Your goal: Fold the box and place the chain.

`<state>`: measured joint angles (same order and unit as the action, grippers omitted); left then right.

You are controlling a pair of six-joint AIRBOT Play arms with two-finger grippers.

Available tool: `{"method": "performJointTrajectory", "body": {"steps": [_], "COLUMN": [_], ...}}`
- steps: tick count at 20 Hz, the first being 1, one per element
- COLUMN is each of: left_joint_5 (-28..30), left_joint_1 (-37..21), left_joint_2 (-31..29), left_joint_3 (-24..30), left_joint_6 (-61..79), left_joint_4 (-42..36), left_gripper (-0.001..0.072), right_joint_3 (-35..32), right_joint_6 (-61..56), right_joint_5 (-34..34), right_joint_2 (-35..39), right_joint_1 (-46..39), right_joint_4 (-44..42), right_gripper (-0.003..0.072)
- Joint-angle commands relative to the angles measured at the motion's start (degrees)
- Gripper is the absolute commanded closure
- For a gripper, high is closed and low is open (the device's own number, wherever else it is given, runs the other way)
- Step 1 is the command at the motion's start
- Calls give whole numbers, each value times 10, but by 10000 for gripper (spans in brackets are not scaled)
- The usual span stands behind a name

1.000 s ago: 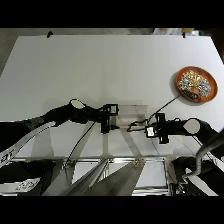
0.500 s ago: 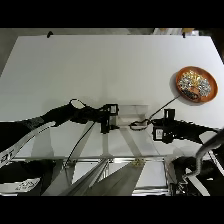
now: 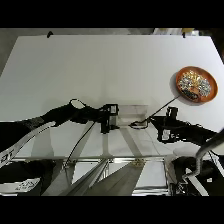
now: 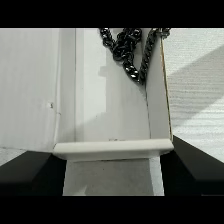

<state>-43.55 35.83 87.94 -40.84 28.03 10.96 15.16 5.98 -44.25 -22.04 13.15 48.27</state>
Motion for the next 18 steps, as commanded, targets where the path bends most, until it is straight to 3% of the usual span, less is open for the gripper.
{"method": "performJointTrajectory", "body": {"steps": [1, 6, 10, 15, 18], "left_joint_5": [0, 0, 0, 0, 0], "left_joint_1": [0, 0, 0, 0, 0], "left_joint_2": [0, 0, 0, 0, 0], "left_joint_3": [0, 0, 0, 0, 0], "left_joint_6": [0, 0, 0, 0, 0], "left_joint_4": [0, 0, 0, 0, 0], "left_gripper": [558, 558, 558, 558, 558], "right_joint_3": [0, 1, 3, 51, 99], "right_joint_6": [5, 5, 5, -2, -4], "right_joint_5": [19, 39, 57, 54, 11], "right_joint_2": [4, 4, 4, -18, -61], "right_joint_1": [1, 1, 1, 1, 1], "right_joint_4": [-56, -130, -254, -263, -263], "right_gripper": [669, 670, 670, 670, 670]}}
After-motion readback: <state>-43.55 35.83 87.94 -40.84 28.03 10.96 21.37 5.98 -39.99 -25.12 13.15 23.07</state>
